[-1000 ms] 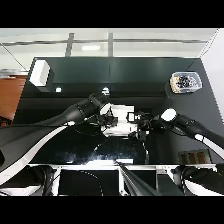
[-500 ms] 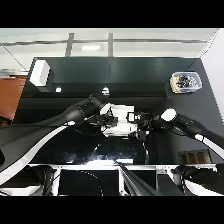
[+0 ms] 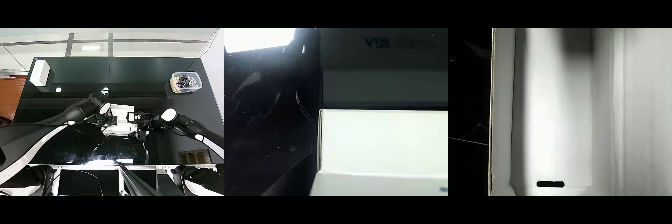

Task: Fold the box and place the chain.

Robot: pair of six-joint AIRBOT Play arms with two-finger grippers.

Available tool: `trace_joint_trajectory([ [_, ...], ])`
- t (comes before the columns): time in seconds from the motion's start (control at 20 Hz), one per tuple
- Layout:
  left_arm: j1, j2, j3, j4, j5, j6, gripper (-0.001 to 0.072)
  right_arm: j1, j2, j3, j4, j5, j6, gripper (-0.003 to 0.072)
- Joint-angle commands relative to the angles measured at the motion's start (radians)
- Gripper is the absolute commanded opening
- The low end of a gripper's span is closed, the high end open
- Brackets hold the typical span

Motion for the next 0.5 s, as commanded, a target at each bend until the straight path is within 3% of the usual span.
trace_joint_trajectory([
  [0.0,0.000,-0.008,0.000,0.000,-0.039,-0.014,0.0022,-0.001,0.000,0.000,0.000,0.000,-0.001,0.0235],
  [0.1,0.000,-0.009,0.000,0.001,-0.036,-0.013,0.0024,-0.001,0.000,0.000,0.000,0.000,-0.001,0.0235],
  [0.15,0.000,-0.009,0.000,0.002,-0.032,-0.013,0.0065,-0.001,0.000,0.000,0.000,0.000,-0.001,0.0235],
  [0.2,0.000,-0.009,0.000,0.002,-0.031,-0.013,0.0181,-0.001,0.000,0.000,0.000,0.000,-0.001,0.0235],
  [0.3,0.000,-0.009,0.000,0.003,-0.032,-0.013,0.0341,-0.001,0.000,0.000,0.000,0.000,-0.001,0.0235],
  [0.35,0.001,-0.009,0.000,0.003,-0.032,-0.014,0.0376,-0.001,0.000,0.000,-0.001,0.000,-0.001,0.0235],
  [0.45,0.003,-0.009,0.000,0.003,-0.032,-0.015,0.0370,-0.001,0.000,0.000,0.000,-0.004,-0.001,0.0235],
])
